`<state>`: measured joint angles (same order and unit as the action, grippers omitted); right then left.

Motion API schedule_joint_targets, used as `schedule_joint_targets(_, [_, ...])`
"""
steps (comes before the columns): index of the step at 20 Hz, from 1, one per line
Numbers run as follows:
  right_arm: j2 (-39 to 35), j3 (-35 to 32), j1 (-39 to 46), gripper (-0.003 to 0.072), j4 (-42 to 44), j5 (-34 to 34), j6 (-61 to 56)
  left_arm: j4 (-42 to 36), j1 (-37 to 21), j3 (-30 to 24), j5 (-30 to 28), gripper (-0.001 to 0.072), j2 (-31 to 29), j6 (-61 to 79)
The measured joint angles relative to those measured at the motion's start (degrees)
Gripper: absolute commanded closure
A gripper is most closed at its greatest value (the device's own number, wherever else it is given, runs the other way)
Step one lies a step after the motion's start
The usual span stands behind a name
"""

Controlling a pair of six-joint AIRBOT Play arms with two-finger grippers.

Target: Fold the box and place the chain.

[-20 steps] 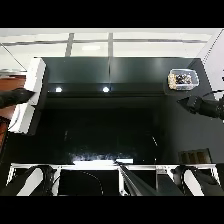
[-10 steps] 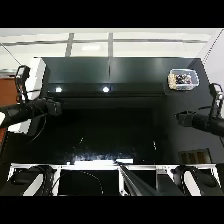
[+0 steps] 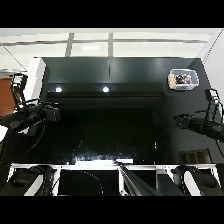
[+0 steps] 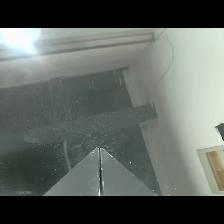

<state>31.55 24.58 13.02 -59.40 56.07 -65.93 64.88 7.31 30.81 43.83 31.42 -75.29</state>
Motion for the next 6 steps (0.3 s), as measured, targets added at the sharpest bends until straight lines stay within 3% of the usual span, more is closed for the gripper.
schedule_joint_targets(6, [0.0, -0.1, 0.0, 0.0648, 0.0, -0.2, 0.0, 0.5, 0.1, -0.1, -0.2, 0.0681, -0.2, -0.2])
